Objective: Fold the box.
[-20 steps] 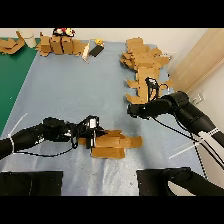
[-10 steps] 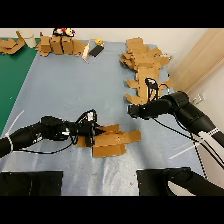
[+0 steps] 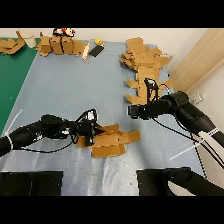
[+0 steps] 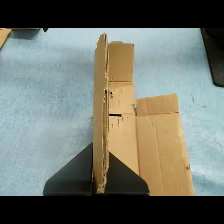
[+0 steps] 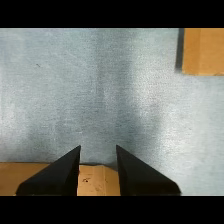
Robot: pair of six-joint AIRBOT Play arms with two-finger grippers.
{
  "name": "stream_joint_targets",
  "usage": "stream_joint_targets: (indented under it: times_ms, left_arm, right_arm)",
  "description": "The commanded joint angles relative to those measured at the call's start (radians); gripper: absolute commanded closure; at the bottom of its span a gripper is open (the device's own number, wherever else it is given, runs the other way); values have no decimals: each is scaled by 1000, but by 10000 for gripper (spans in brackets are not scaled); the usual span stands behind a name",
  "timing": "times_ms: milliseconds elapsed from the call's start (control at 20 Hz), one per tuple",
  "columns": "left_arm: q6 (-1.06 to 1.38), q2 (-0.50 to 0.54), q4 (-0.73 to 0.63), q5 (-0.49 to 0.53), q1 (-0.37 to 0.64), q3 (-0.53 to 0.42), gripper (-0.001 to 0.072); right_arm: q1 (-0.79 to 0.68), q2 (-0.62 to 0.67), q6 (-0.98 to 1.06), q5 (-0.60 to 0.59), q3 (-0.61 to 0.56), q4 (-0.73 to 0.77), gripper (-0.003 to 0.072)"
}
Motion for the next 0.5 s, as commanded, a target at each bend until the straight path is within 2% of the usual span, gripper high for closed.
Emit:
stream_joint_targets:
  times_ms: [0, 100, 450]
  left_arm:
    - [-104, 1, 109, -3, 0, 36, 699]
    - [-152, 1, 161, -3, 0, 50, 699]
    - [-158, -34, 172, -12, -3, 51, 700]
  right_arm:
    - [1, 0, -1, 0, 0, 0, 354]
    - [1, 0, -1, 0, 0, 0, 354]
    - [1, 0, -8, 1, 0, 0, 355]
